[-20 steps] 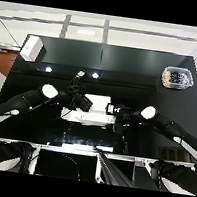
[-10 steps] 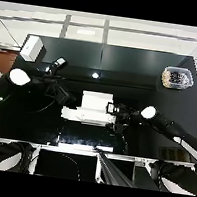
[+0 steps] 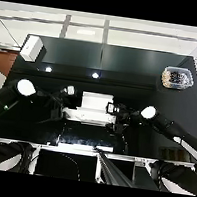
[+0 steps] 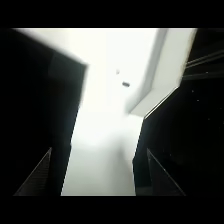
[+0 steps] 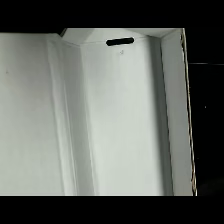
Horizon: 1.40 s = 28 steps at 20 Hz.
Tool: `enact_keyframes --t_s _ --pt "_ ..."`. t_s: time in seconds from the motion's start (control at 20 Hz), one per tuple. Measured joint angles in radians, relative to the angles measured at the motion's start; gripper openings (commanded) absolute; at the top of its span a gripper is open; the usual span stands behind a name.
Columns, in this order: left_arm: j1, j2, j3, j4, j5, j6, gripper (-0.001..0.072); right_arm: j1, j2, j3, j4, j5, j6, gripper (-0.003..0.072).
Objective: Fold the box and place the chain.
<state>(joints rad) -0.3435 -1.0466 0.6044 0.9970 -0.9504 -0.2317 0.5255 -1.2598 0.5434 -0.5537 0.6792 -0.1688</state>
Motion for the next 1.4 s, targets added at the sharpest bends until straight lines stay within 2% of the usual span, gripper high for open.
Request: enact_keyframes --t_s 0.2,0.45,0.5,0.55,0.6,0.7,0.9,1.25,1.35,1.4 --pt "-0.08 -0.023 -0.018 -0.007 0.121 0.069 0.0698 0.0 0.0 0.0 0.0 -0.002 0.0 0.0537" --pt "-0.112 -0.058 -0.024 -0.028 0.157 0.094 0.0686 0.0 0.0 0.0 0.002 -0.003 0.003 0.0537" --pt "-0.115 -0.065 -0.024 -0.044 0.158 0.098 0.0633 0.0 0.0 0.0 0.002 -0.003 0.003 0.0536" --pt "-0.12 -0.072 -0.025 -0.053 0.154 0.104 0.0525 0.0 0.0 0.0 0.002 -0.004 0.003 0.0537" --pt "-0.126 -0.077 -0.025 -0.063 0.153 0.109 0.0458 0.0 0.0 0.0 0.002 -0.005 0.003 0.0537" --pt "-0.134 -0.085 -0.025 -0.073 0.156 0.116 0.028 0.0 0.0 0.0 0.002 -0.004 0.003 0.0537" --pt "-0.141 -0.091 -0.025 -0.095 0.156 0.121 0.0271 0.0 0.0 0.0 0.003 -0.007 0.004 0.0537" --pt "-0.143 -0.103 -0.025 -0.214 0.176 0.124 0.0265 -0.001 0.0 0.0 0.003 -0.007 0.004 0.0537" --pt "-0.143 -0.114 -0.025 -0.256 0.183 0.124 0.0154 -0.001 0.0 0.0 0.003 -0.007 0.004 0.0537" --pt "-0.143 -0.121 -0.025 -0.275 0.182 0.124 0.0154 -0.001 0.0 0.0 0.003 -0.007 0.004 0.0536"
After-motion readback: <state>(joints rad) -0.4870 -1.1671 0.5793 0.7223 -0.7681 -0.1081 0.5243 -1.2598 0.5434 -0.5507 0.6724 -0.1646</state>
